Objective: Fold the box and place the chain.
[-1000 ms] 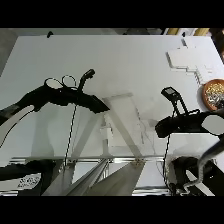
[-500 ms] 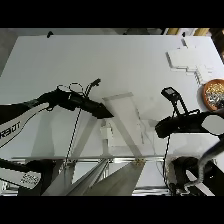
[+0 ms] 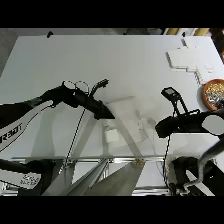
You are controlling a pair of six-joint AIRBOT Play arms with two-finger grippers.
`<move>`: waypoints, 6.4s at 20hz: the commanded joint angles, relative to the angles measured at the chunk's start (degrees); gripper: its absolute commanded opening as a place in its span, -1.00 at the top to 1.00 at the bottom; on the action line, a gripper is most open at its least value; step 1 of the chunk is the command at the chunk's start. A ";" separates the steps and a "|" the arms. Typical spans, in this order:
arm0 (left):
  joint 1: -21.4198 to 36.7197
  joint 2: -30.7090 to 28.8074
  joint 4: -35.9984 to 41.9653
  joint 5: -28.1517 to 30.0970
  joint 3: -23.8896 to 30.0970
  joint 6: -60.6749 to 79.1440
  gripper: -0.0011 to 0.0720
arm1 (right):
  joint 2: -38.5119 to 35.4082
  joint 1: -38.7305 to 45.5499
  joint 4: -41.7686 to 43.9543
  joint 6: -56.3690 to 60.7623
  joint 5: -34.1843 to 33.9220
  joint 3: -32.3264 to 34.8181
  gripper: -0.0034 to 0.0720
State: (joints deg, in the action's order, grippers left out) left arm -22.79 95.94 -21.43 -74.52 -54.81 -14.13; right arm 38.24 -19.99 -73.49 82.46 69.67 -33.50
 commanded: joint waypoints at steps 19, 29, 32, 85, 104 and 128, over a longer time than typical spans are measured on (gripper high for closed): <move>-12.76 -12.41 -7.48 28.28 6.99 14.36 0.96 | -4.48 -0.04 -1.51 -4.94 -0.94 -7.96 0.01; -14.97 -11.72 -10.69 28.37 6.99 26.97 0.96 | -4.48 -0.07 -1.29 -4.94 0.07 -7.93 0.01; -15.15 -11.47 -10.73 28.98 6.99 26.93 0.95 | -4.48 -0.07 -1.31 -4.98 0.22 -7.93 0.01; -14.99 -11.85 -4.96 29.03 2.67 -12.11 0.96 | 8.13 -25.40 4.83 10.14 -39.21 6.60 0.86; -15.28 -11.69 -16.65 25.44 2.71 9.20 0.96 | -12.35 -14.99 -11.50 7.26 -6.82 -3.76 0.86; -15.54 -8.72 -15.54 27.54 2.73 15.61 0.96 | -12.26 -14.99 -12.41 -0.59 -4.61 -3.76 0.86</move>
State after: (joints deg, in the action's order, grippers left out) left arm -38.13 87.83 -36.51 -46.81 -52.10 -1.37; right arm 26.02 -35.00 -85.78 83.02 65.10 -37.19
